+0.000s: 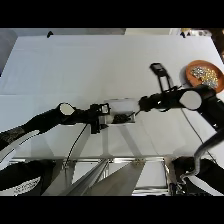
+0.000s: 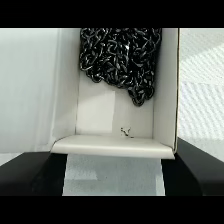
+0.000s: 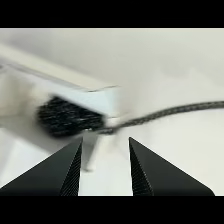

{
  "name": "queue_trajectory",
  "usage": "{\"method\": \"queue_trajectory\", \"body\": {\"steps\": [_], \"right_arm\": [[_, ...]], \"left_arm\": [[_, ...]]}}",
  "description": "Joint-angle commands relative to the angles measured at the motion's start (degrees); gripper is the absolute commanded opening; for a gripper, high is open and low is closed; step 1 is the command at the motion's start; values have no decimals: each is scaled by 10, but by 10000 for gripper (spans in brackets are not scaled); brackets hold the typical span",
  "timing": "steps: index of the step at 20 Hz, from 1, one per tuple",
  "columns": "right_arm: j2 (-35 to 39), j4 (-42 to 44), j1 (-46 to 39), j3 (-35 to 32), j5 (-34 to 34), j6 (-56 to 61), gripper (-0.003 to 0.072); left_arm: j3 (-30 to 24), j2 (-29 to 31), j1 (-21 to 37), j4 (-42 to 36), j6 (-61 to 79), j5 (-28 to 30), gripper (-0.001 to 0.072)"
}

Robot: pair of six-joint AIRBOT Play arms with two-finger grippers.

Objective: Fold the box and place the chain.

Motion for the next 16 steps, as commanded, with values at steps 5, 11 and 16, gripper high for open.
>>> {"method": "queue_trajectory", "body": {"steps": [5,11,16], "right_arm": [[-96,-108,-138,1,-55,45,443],[-181,-111,-160,1,-113,59,423],[-215,-110,-160,1,-132,59,372]], "left_arm": [[0,0,0,0,0,0,11],[0,0,0,0,0,0,11],[0,0,0,0,0,0,11]]}}
